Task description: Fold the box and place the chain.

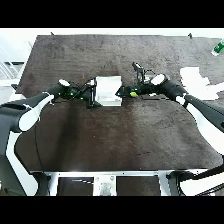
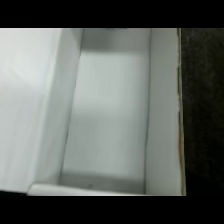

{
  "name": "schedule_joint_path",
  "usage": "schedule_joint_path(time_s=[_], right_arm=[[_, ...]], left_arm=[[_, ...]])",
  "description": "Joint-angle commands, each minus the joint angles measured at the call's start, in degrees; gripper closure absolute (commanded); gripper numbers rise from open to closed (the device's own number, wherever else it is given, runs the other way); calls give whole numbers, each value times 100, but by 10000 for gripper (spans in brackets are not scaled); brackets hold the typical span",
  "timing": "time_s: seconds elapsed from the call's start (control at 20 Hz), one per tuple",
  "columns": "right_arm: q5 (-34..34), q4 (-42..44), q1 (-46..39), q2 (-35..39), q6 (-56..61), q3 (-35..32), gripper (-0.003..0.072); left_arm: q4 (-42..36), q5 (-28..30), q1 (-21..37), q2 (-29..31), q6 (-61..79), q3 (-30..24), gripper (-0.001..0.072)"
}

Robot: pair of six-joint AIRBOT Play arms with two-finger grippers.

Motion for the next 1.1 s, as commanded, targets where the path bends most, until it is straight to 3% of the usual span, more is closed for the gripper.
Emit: schedule_joint_path(time_s=[0.0, 0.25, 0.55, 1.05], right_arm=[[-63, -535, 129, -4, 398, 142, 150], [-55, -1480, 282, -120, 1241, 385, 161], [205, -1880, 483, -597, 1644, 831, 161], [741, -3845, 774, -769, 3348, 1309, 164]], left_arm=[[0, -4, 0, -2, 0, 2, 530], [0, -7, -2, -2, 0, 2, 531], [0, -11, -2, -2, 2, 2, 530], [0, -26, 0, -2, 2, 2, 530]])
